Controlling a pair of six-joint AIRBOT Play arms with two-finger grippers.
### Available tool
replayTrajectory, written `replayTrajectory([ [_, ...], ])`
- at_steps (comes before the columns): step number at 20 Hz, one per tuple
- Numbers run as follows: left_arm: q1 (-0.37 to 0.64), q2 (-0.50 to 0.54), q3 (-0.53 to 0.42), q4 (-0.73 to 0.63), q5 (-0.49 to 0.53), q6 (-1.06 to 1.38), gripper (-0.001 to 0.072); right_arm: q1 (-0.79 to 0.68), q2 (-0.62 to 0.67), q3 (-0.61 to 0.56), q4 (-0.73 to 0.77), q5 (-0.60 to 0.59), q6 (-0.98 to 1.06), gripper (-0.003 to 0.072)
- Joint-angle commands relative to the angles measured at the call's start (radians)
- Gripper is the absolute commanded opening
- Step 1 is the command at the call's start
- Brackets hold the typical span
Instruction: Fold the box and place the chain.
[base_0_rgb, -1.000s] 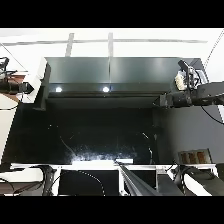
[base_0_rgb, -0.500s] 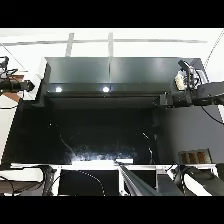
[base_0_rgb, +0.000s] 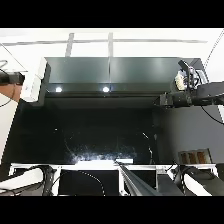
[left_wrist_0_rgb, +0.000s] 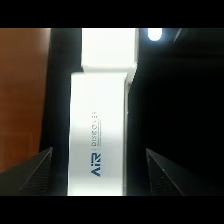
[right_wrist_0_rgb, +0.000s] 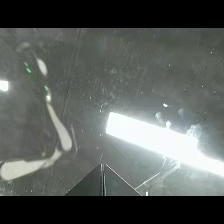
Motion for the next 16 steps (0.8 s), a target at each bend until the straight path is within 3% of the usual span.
replayTrajectory([
  [1, -0.010, 0.167, 0.001, -0.072, -0.073, -0.053, 0.0691, 0.000, 0.001, 0.021, 0.000, 0.023, -0.001, 0.0019],
  [2, -0.019, 0.210, 0.001, -0.105, -0.126, -0.053, 0.0608, 0.000, 0.001, 0.043, -0.001, 0.005, -0.001, 0.0019],
  [3, -0.028, 0.247, 0.000, -0.129, -0.187, -0.059, 0.0403, -0.001, 0.001, 0.070, -0.011, -0.016, -0.001, 0.0019],
  [4, -0.041, 0.279, 0.000, -0.151, -0.261, -0.060, 0.0096, 0.000, 0.002, 0.106, -0.047, -0.051, 0.000, 0.0020],
  [5, -0.055, 0.303, 0.000, -0.164, -0.338, -0.063, 0.0026, 0.000, 0.006, 0.138, -0.091, -0.083, 0.002, 0.0020],
  [7, -0.102, 0.353, -0.028, -0.171, -0.453, -0.119, 0.0024, 0.000, 0.057, 0.161, -0.216, -0.055, 0.063, 0.0020],
  [8, -0.132, 0.395, -0.076, -0.172, -0.452, -0.158, 0.0024, 0.000, 0.091, 0.159, -0.292, -0.023, 0.110, 0.0020],
  [10, -0.208, 0.513, -0.238, -0.173, -0.368, -0.212, 0.0024, 0.000, 0.158, 0.109, -0.373, 0.040, 0.171, 0.0020],
  [13, -0.325, 0.706, -0.510, -0.173, -0.260, -0.253, 0.0024, 0.000, 0.249, -0.078, -0.420, 0.176, 0.227, 0.0020],
  [16, -0.363, 0.863, -0.647, -0.173, -0.252, -0.256, 0.0025, 0.008, 0.274, -0.223, -0.406, 0.300, 0.261, 0.0021],
])
